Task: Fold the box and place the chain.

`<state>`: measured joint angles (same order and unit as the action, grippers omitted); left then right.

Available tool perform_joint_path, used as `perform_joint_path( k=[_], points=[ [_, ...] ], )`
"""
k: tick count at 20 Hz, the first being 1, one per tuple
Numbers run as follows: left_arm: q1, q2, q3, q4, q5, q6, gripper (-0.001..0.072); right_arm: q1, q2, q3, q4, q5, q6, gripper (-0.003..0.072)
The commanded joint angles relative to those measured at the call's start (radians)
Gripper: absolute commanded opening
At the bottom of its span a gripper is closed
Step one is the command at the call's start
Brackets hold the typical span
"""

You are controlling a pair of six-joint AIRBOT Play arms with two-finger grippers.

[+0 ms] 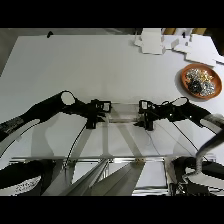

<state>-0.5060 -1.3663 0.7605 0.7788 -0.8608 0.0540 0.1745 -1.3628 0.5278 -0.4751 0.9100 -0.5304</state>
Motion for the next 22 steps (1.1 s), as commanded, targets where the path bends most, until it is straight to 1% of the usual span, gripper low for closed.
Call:
perform_joint_path(
  k=[1,8,10,12,14,19,22],
  points=[
    [0.037,0.023,0.000,0.003,-0.014,-0.036,0.0203,0.001,0.000,0.000,0.001,-0.001,0.002,0.0412],
    [0.035,0.021,0.000,0.015,0.005,-0.023,0.0212,0.001,0.000,0.000,0.001,-0.001,0.002,0.0412],
    [0.022,0.017,0.000,0.011,0.006,0.057,0.0212,0.001,0.000,0.000,0.001,-0.001,0.002,0.0412],
    [-0.002,0.002,0.000,-0.025,0.009,0.124,0.0212,0.001,0.000,0.000,0.001,-0.001,0.002,0.0412],
    [-0.021,-0.017,0.000,-0.067,0.016,0.133,0.0210,0.001,0.000,0.000,0.001,-0.001,0.002,0.0412],
    [-0.050,-0.036,0.001,-0.111,0.029,0.133,0.0209,0.001,0.000,0.000,0.001,-0.001,0.002,0.0412],
    [-0.055,-0.036,0.001,-0.121,0.055,0.132,0.0206,0.001,0.000,0.000,0.001,-0.001,0.002,0.0412]
  ],
)
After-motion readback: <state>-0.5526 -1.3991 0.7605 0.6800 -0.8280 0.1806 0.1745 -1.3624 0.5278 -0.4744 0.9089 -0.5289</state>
